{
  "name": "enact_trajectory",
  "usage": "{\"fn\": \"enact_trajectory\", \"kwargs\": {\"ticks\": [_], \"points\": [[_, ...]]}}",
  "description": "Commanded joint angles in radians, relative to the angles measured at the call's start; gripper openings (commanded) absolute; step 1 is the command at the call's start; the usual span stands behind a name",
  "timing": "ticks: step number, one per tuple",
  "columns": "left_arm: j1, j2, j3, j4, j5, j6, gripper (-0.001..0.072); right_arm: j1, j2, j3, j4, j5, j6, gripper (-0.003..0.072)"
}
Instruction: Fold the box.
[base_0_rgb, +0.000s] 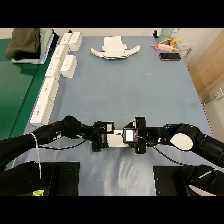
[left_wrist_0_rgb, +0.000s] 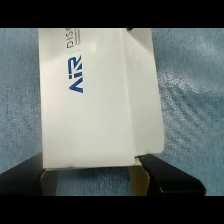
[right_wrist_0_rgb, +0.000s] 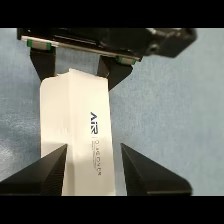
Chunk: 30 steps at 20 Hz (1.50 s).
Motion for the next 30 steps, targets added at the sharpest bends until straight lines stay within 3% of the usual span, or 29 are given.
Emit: {"fn": "enact_trajectory", "kwargs": {"ticks": [1, 5, 12, 13, 15, 30], "points": [[-0.001, 0.001, 0.0, 0.0, 0.0, 0.001, 0.0594, 0.0, 0.004, 0.001, -0.005, -0.027, 0.0, 0.052], [-0.001, 0.001, 0.0, 0.0, 0.0, 0.001, 0.0594, 0.0, 0.004, 0.001, -0.03, -0.042, 0.0, 0.0519], [-0.001, 0.001, 0.0, 0.0, 0.0, 0.001, 0.0595, 0.0, 0.003, 0.0, 0.042, 0.09, 0.0, 0.0522], [-0.001, 0.001, 0.0, 0.001, 0.0, 0.001, 0.0594, 0.0, 0.002, 0.0, 0.041, 0.092, 0.0, 0.0524], [-0.001, 0.001, 0.0, 0.001, 0.0, 0.001, 0.0594, 0.0, 0.002, 0.0, 0.041, 0.092, 0.0, 0.0606], [-0.001, 0.001, 0.0, 0.0, 0.0, 0.001, 0.0594, 0.0, -0.046, 0.041, -0.072, 0.045, 0.0, 0.0581]]}}
